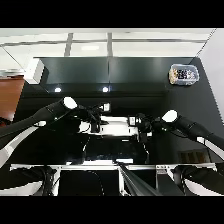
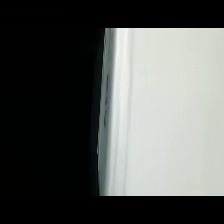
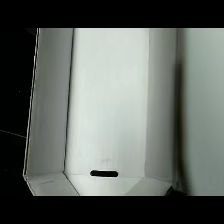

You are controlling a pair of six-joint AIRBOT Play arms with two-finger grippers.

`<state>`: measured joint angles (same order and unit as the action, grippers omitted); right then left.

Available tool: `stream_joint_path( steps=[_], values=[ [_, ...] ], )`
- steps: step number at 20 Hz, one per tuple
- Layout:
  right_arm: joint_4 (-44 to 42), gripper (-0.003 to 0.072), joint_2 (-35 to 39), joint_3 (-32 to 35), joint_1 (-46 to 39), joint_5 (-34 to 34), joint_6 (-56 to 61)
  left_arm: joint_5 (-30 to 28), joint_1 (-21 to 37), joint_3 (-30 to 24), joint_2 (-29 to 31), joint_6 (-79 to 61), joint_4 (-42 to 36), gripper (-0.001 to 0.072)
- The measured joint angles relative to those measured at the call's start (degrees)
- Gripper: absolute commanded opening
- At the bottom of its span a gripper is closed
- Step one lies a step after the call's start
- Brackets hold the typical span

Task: Fold the box and place the chain.

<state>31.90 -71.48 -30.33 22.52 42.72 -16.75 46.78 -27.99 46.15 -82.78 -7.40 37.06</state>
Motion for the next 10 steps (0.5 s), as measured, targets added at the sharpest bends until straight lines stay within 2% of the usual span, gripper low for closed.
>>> stream_joint_path(
  steps=[10],
  values=[
    [0.07, 0.0619, -0.02, 0.00, 0.00, -0.81, 1.03, -0.09, 0.00, 0.00, 0.00, 0.04, -0.02, 0.0026]
  ],
)
